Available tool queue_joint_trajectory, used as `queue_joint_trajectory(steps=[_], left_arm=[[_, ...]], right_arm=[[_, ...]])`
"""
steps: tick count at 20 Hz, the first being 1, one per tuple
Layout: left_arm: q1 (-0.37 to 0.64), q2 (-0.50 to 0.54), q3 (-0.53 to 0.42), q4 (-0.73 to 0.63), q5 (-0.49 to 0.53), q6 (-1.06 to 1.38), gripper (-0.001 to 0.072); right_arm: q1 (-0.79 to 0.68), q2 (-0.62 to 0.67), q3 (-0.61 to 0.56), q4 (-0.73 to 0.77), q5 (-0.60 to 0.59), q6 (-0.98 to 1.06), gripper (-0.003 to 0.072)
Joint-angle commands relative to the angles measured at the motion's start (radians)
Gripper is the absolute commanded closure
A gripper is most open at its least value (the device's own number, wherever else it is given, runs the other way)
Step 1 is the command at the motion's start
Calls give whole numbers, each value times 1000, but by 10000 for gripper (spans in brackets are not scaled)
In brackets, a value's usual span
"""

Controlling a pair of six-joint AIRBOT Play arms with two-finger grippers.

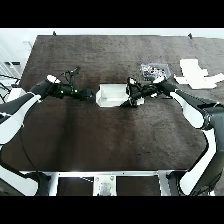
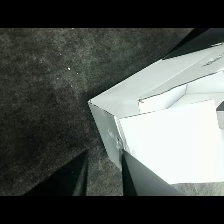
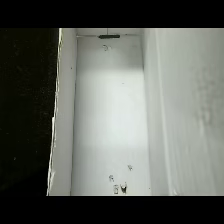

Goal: Fold the box and place the chain.

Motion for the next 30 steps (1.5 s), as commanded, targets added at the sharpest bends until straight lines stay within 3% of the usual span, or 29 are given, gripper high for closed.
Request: queue_joint_trajectory(steps=[1,30], left_arm=[[0,1,2,0,10,3,463],[-72,13,2,-56,44,-53,452]], right_arm=[[0,0,0,0,0,0,112],[0,0,0,0,0,0,112]])
